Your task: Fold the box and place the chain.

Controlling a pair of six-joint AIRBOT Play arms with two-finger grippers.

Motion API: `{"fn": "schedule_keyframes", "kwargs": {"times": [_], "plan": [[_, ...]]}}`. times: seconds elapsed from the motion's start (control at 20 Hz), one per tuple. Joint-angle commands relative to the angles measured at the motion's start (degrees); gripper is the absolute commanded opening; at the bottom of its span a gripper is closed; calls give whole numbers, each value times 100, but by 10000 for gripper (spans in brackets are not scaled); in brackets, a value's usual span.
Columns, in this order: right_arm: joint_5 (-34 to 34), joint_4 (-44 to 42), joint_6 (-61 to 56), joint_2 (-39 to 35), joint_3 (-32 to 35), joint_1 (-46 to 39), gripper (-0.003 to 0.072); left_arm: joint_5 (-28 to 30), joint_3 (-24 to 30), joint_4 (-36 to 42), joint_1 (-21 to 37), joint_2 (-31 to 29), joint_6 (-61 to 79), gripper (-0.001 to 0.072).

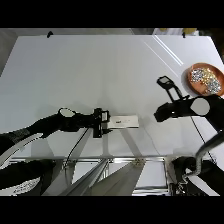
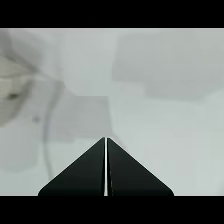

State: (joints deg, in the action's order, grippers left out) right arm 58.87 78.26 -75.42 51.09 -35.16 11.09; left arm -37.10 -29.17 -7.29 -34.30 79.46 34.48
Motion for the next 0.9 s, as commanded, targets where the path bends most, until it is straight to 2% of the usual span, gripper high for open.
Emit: {"fn": "schedule_keyframes", "kwargs": {"times": [0.0,0.2,0.85], "plan": [[354,595,-1145,-61,490,-960,17,-2,2,-4,0,-2,2,210],[605,658,-1198,-61,597,-1045,18,-7,2,-2,0,-2,2,210],[629,658,-1198,-61,595,-1045,18,-2,2,-2,0,-2,2,210]]}}
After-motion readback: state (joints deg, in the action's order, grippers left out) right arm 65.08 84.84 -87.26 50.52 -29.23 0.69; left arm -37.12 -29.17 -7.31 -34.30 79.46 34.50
